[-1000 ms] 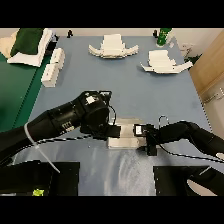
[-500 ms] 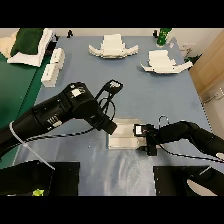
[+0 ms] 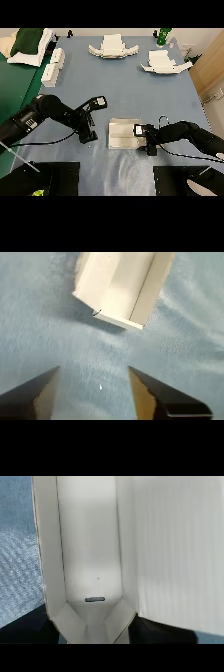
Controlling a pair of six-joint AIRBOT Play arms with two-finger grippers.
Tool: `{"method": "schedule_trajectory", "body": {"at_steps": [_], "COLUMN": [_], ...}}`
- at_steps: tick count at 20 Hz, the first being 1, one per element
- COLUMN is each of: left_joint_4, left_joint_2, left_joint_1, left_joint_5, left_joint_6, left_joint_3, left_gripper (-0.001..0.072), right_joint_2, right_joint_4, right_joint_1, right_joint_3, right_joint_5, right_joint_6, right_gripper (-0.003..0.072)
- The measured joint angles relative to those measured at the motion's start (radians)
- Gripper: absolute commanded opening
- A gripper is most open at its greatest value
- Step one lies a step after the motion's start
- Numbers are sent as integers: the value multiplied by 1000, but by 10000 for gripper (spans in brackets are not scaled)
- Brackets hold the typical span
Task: Fold the box.
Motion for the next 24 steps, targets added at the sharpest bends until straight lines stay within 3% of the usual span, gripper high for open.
{"method": "schedule_trajectory", "body": {"at_steps": [5, 8, 14, 24], "left_joint_4": [-200, -292, -446, -579], "left_joint_2": [-25, -65, -157, -241], "left_joint_1": [34, 23, -43, -111], "left_joint_5": [154, 237, 369, 460], "left_joint_6": [448, 617, 801, 845], "left_joint_3": [-188, -248, -280, -283], "left_gripper": [699, 699, 699, 699], "right_joint_2": [0, 0, 0, 0], "right_joint_4": [0, 0, 0, 0], "right_joint_1": [0, 0, 0, 0], "right_joint_3": [0, 0, 0, 0], "right_joint_5": [0, 0, 0, 0], "right_joint_6": [0, 0, 0, 0], "right_gripper": [478, 478, 478, 477]}}
